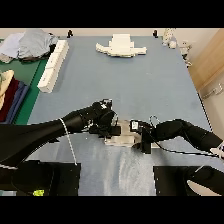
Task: Fold the box.
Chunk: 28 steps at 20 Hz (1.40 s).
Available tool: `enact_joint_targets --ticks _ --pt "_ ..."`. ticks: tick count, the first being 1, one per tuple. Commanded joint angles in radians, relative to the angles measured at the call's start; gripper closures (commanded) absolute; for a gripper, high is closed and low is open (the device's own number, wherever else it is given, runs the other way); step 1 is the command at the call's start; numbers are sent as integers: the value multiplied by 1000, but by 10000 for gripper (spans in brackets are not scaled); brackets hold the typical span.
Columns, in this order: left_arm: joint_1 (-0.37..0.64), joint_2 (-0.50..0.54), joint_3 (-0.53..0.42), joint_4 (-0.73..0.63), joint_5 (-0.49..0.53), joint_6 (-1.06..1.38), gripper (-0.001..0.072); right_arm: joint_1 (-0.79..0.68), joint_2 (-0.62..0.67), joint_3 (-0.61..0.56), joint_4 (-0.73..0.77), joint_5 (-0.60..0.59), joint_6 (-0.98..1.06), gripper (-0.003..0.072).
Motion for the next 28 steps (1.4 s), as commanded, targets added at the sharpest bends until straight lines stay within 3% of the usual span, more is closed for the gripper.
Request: enact_joint_targets --ticks 1,3,4,5,8,12,13,15,17,18,19,23,24,25,26,28 --pt "-1 -1 2 -2 16 -18 688 1 0 -1 0 0 -3 192" --pt "-7 -1 2 -5 15 -16 683 1 0 -1 0 0 -3 192" --pt "-14 -1 3 -5 15 -15 526 1 0 -1 0 0 -3 192" --pt "-19 -1 3 -5 15 -16 279 1 -1 -1 0 0 -3 192" --pt "-30 -1 3 -4 14 -19 265 1 0 -1 0 0 -3 192" --pt "-31 -1 2 11 3 -54 279 1 0 -1 0 0 -3 192" --pt "-31 -1 2 16 1 -55 379 1 0 -1 0 0 -3 192" --pt "-32 -1 2 32 2 -56 410 1 0 -1 0 0 -3 192" --pt "-32 -1 2 45 2 -55 607 1 -1 -1 0 0 -3 192" --pt "-34 -1 2 51 1 -56 608 1 -1 -1 0 0 -3 192" --pt "-37 -1 2 55 1 -55 697 1 -1 -1 0 0 -3 192" --pt "-47 -1 2 60 0 -54 694 1 0 -1 0 0 -3 192" --pt "-50 0 3 60 1 -39 575 1 0 -1 0 0 -3 192" --pt "-50 0 3 58 -3 -43 277 1 0 -1 0 0 -3 192" --pt "-50 2 3 56 -10 -44 217 1 0 -1 0 0 -3 192" --pt "-50 21 9 64 -23 -41 216 1 0 -1 0 0 -3 192"
